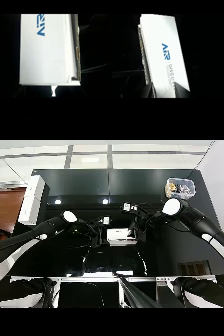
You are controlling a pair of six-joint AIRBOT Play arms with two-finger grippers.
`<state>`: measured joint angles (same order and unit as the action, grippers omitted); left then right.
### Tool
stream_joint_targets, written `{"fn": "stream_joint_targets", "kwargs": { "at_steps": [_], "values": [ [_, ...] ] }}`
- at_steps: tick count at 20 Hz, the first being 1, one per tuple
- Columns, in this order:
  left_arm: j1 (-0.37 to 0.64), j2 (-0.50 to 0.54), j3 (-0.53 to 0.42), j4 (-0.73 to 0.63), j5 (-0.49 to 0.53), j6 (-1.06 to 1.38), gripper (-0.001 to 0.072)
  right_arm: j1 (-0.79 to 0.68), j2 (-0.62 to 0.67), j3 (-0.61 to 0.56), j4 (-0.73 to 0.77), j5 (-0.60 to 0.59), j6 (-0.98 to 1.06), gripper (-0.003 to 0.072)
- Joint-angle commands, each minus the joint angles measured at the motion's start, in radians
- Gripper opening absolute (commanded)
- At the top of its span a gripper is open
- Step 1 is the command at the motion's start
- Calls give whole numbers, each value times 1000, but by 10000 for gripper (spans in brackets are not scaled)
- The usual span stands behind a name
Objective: Fold the box and place the chain.
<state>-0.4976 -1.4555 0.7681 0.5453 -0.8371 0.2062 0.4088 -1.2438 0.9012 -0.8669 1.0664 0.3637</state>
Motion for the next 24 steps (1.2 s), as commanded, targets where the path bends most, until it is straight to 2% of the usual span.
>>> {"fn": "stream_joint_targets", "kwargs": {
  "at_steps": [1, 20, 21, 22, 24],
  "values": [
    [0, -1, 0, 0, 0, 0, 445, 1, 0, -3, 2, 2, 8, 303],
    [0, -1, 0, 0, 0, 0, 445, 1, 0, -48, 2, -5, 21, 315],
    [0, -1, 0, 0, 0, 0, 445, 1, 0, -52, 2, -5, 22, 347],
    [0, -1, 0, 0, 0, 0, 445, 1, 0, -52, 2, -6, 21, 427],
    [0, -1, 0, 0, 0, 0, 445, 1, 0, -52, 2, -5, 21, 430]
  ]
}}
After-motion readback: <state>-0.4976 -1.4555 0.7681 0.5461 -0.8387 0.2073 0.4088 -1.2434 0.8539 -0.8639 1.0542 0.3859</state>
